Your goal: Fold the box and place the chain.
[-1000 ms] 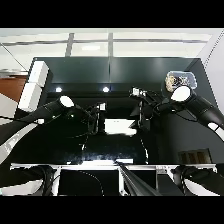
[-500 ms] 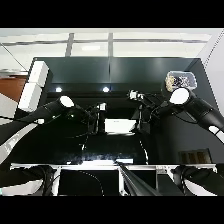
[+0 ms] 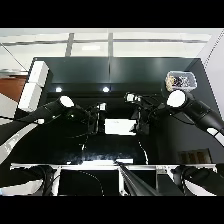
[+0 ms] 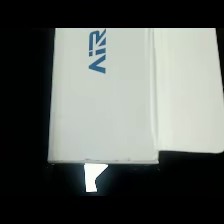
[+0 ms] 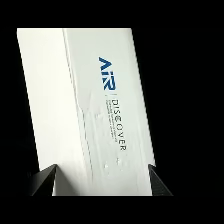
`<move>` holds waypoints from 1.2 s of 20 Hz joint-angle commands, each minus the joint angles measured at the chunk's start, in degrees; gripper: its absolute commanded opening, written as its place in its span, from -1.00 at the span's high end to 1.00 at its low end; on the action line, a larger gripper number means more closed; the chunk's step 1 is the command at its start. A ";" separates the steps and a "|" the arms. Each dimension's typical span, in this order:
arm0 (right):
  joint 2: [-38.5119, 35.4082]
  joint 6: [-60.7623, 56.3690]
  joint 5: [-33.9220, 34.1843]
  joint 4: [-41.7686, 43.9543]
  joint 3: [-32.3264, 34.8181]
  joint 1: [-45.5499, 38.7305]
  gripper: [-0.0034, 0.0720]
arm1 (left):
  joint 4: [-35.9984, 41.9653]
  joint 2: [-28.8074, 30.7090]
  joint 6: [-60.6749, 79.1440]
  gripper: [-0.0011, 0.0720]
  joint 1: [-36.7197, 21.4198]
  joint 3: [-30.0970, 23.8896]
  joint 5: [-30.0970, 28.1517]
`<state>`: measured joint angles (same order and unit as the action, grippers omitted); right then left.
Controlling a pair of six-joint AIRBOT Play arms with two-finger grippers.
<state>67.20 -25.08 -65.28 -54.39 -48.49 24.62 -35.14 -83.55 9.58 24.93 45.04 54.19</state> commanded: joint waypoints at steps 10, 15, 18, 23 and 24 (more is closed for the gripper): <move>-0.02 -2.36 0.76 -4.13 0.00 1.20 0.03 | 0.00 -0.04 0.02 -0.36 0.02 0.02 0.04; -0.04 -2.36 -0.15 -2.99 0.00 1.20 0.57 | 0.00 -0.04 0.02 -0.36 0.02 0.02 0.02; -0.26 -2.38 -0.31 -1.27 -0.09 1.20 0.57 | 0.00 -0.04 0.02 -0.36 0.02 0.02 0.02; -0.28 -2.62 -0.48 -1.11 -0.74 1.20 0.57 | 0.00 -0.04 0.02 -0.36 0.02 0.02 0.04; -0.28 -2.62 -0.46 -1.11 -0.74 1.20 0.57 | 0.00 -0.04 0.02 -0.36 0.02 0.02 0.04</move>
